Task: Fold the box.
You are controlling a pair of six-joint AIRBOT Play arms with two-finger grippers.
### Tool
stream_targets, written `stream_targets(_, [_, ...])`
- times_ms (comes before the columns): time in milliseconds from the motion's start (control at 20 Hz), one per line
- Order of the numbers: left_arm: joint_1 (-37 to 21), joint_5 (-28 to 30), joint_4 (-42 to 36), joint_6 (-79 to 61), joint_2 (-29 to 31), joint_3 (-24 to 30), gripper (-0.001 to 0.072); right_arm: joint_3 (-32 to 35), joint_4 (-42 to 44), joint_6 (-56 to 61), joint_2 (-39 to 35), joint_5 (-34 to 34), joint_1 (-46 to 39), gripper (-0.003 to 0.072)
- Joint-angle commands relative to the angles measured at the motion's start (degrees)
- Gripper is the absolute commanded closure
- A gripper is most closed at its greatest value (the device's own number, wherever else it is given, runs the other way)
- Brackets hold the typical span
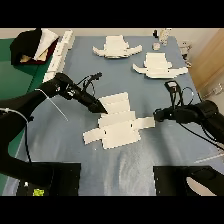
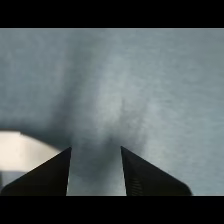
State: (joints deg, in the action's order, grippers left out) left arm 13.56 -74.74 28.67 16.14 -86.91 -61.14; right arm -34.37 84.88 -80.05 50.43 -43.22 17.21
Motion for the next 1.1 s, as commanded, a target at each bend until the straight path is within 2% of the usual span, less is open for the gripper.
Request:
stream_targets(0, [4.39,8.15,3.89,-3.74,6.29,2.27,0.0703,-4.22,-8.07,12.5,-0.02,0.96,0.0,0.0209])
stream_targets(150, [9.18,19.89,3.91,-6.86,15.06,8.52,0.0704,-4.39,-7.98,13.73,0.37,0.28,0.0,0.0213])
stream_targets(250, [12.46,26.6,3.91,-11.45,21.03,13.94,0.0703,-4.39,-6.67,15.32,1.4,0.28,0.0,0.0371])
stream_targets(300, [14.4,30.49,3.89,-14.67,24.0,17.2,0.0703,-4.39,-6.16,15.32,2.12,0.31,0.02,0.0395])
stream_targets(450, [20.28,43.87,3.21,-19.78,29.86,26.14,0.0702,-4.39,-5.33,15.3,3.89,0.35,0.04,0.0395])
stream_targets(550, [23.69,50.82,2.12,-19.78,30.69,29.68,0.0701,-4.39,-4.96,15.32,4.11,0.85,0.04,0.0395])
stream_targets(700, [26.82,54.31,1.51,-19.78,30.32,31.32,0.0699,-4.39,-4.9,15.58,4.13,1.36,0.04,0.0395])
stream_targets(1000, [26.77,53.9,1.55,-17.62,27.26,31.26,0.0696,-4.39,-4.46,15.78,4.13,1.31,0.04,0.0395])
stream_targets(1050, [26.38,52.3,1.57,-17.57,27.26,30.95,0.0696,-4.39,-4.33,15.78,4.13,1.25,0.04,0.0395])
